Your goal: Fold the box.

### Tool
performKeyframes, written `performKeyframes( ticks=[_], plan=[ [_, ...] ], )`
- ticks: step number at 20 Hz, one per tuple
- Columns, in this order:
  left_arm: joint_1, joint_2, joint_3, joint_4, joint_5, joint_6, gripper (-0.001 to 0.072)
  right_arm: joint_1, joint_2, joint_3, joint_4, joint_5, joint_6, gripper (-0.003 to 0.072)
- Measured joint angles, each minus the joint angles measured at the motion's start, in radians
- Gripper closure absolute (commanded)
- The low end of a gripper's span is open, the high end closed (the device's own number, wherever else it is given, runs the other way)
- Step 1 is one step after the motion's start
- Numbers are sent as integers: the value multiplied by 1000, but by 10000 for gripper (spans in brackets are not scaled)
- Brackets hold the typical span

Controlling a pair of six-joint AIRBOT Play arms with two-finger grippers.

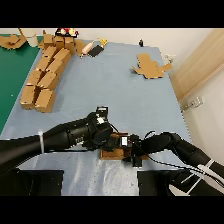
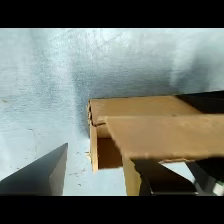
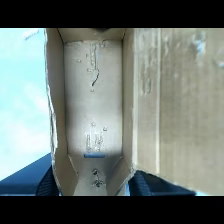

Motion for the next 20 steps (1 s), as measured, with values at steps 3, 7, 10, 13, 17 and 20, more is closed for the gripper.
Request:
performKeyframes(
  ticks=[3,7,10,13,17,20],
  plan=[
    [22,39,0,2,-12,3,311,0,0,0,-1,0,0,190],
    [64,64,-2,3,-113,41,699,0,0,0,-1,0,0,190],
    [84,71,-3,15,-183,111,698,0,0,0,-1,0,0,189],
    [103,78,-27,29,-205,238,699,0,0,0,-1,0,0,190],
    [253,104,-139,-56,-147,562,698,0,0,0,-1,0,0,190],
    [498,98,-230,-307,-48,998,697,0,0,0,-1,0,0,190]
  ],
)
